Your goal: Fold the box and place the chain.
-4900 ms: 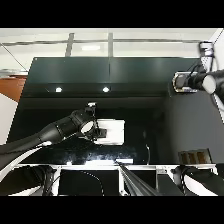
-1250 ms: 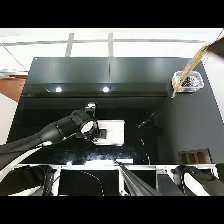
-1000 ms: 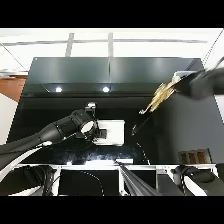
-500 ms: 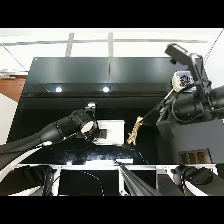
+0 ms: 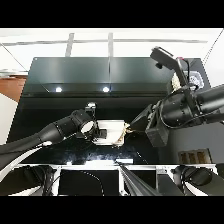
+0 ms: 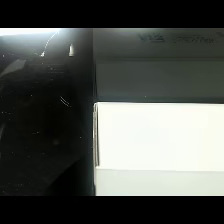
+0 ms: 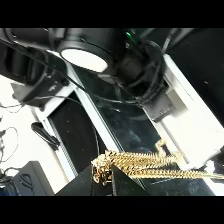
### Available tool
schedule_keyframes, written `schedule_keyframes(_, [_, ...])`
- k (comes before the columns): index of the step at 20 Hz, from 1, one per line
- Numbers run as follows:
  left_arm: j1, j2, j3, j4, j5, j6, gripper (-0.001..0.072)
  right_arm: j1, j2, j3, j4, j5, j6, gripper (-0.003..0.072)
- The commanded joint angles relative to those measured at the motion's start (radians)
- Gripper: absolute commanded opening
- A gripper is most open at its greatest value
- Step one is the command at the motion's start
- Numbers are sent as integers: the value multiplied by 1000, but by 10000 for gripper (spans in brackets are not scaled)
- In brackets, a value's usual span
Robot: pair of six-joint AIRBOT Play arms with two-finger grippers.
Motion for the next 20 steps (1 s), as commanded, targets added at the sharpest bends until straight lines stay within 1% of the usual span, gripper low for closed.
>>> schedule_keyframes(1, [0, -1, 0, 0, -1, 0, 31, 4, -22, 0, 37, -11, -18, 43])
schedule_keyframes(4, [1, -1, 0, 0, 0, 0, 31, 4, -33, 0, 46, -42, -29, 43])
schedule_keyframes(9, [0, -1, 0, 0, -1, 0, 32, 4, -65, 0, 46, -47, -36, 43])
schedule_keyframes(16, [1, -1, 0, 0, -1, 0, 31, 4, -100, -2, -33, -47, -41, 43])
schedule_keyframes(18, [0, -1, 0, 0, -1, 0, 31, 4, -100, -27, -53, -43, -36, 43])
schedule_keyframes(20, [0, -1, 0, 0, -2, 0, 31, 12, -102, -89, -19, -48, -37, 43])
